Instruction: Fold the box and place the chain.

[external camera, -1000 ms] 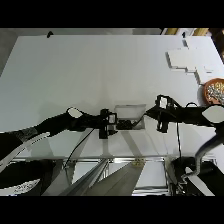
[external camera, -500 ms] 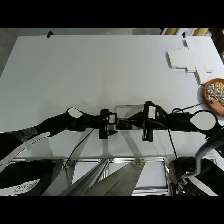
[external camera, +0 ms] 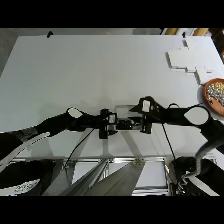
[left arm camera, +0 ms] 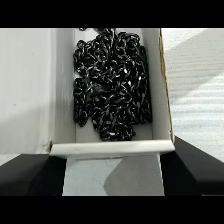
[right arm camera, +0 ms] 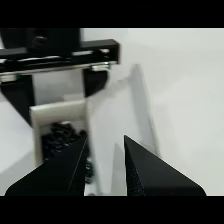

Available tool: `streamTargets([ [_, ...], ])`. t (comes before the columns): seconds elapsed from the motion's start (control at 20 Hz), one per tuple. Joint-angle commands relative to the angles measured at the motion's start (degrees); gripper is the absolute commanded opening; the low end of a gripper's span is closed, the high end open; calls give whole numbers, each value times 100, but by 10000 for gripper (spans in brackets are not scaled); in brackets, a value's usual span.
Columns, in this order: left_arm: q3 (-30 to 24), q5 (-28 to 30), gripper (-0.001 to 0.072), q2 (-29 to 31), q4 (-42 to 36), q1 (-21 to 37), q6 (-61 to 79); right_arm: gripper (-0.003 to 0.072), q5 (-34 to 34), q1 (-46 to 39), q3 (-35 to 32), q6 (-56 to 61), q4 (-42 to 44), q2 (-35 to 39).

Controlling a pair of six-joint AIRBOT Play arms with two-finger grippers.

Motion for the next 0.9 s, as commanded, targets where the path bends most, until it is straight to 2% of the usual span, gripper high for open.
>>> streamTargets([
  [0.0, 0, 2, 50, 0, 0, 2, 2, 256, 852, -1029, 345, 15, -98, -17],
  [0.15, 0, 0, 50, 2, 0, 2, 2, 158, 1244, -1801, 356, 17, -553, -31],
  [0.35, 0, 2, 50, 2, 0, 2, 2, 158, 1259, -1845, 354, 26, -1766, -76],
  [0.5, 0, 0, 50, 0, 0, 2, 4, 157, 1300, -1843, 352, 20, -1845, -282],
  [0.85, 0, 2, 50, 2, 0, 2, 2, 160, 1434, -1626, 352, -31, -1862, -1355],
])
